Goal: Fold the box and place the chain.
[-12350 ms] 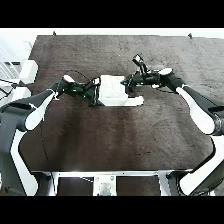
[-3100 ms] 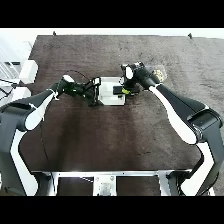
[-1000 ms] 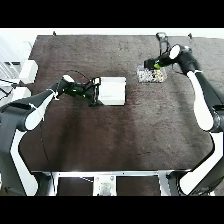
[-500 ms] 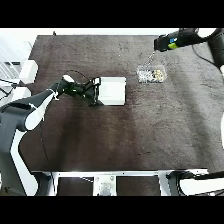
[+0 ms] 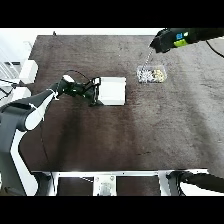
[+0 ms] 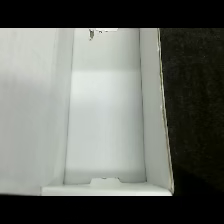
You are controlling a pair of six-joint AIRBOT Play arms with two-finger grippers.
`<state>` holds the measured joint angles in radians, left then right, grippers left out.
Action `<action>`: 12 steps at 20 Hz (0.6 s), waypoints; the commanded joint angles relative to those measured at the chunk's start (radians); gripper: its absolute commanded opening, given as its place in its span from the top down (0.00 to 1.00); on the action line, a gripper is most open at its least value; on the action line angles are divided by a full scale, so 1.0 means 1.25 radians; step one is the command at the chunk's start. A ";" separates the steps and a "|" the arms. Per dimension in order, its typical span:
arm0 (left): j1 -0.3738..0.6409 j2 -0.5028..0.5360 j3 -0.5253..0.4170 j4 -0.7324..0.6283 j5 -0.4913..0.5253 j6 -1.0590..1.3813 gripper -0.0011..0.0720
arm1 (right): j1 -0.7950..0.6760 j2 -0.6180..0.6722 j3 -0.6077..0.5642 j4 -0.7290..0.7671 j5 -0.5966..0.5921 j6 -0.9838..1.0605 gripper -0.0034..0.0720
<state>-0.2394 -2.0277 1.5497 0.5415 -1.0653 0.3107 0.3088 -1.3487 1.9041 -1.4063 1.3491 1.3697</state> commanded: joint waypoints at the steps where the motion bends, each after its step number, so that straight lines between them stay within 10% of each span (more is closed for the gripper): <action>1: 0.000 0.000 0.000 0.000 -0.001 0.000 0.75 | 0.082 0.012 -0.010 0.001 0.058 -0.005 0.94; 12: 0.000 0.000 0.000 0.000 0.000 0.000 0.75 | 0.186 0.009 -0.273 0.118 -0.183 -0.010 0.94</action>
